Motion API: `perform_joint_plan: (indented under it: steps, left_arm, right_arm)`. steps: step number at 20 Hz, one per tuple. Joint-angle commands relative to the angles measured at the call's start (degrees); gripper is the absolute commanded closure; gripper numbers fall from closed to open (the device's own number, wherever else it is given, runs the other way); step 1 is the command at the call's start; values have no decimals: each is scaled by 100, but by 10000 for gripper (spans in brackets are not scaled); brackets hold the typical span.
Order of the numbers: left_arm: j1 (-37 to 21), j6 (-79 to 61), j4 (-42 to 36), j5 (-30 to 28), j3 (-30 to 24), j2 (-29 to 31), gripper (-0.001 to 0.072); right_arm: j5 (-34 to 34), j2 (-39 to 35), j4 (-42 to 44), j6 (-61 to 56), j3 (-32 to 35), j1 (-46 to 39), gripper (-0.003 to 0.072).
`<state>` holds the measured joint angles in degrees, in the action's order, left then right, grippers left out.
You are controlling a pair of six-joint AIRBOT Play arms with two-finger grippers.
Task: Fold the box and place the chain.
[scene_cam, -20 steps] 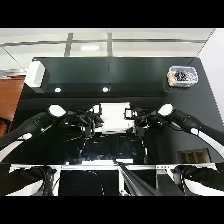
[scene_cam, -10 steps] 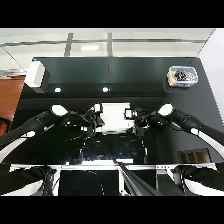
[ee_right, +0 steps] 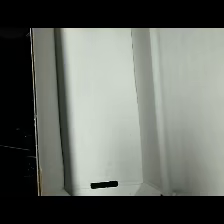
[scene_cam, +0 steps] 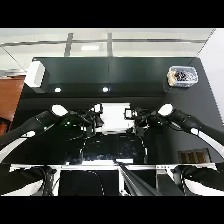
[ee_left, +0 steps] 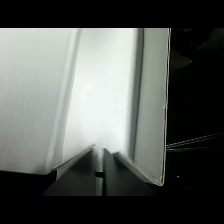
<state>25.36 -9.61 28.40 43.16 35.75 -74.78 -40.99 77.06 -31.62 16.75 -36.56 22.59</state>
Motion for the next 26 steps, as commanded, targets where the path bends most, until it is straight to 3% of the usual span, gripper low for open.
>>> perform_joint_plan:
  steps: [1, 5, 8, 11, 15, 17, 19, 22, 26]
  left_arm:
    - [-63, 866, 474, 299, 79, 208, 683]
    - [-535, 3198, 2131, 249, 107, 1215, 685]
    - [-1475, 6186, 2747, 457, 57, 1694, 684]
    - [-2614, 6872, 2020, 1368, -105, 1537, 682]
    - [-3792, 6747, 651, 2798, -328, 699, 684]
    - [-3746, 6749, 673, 2938, -369, 173, 685]
    - [-3456, 6752, 645, 2719, -365, -243, 685]
    - [-2905, 6859, 619, 2046, -363, -518, 685]
    - [-2122, 6822, 282, 1838, -352, -627, 684]
  right_arm:
    - [0, 0, 2, -2, 2, 4, 555]
    - [0, 0, 2, -2, 2, 2, 554]
    - [0, 0, 0, -2, 2, 2, 555]
    - [0, 0, 2, -2, 2, 2, 555]
    - [0, 0, 2, -2, 2, 2, 554]
    - [0, 0, 2, -2, 2, 4, 555]
    - [0, 0, 2, -2, 2, 2, 555]
    - [0, 0, 2, -2, 2, 4, 554]
    - [0, 0, 0, -2, 2, 2, 555]
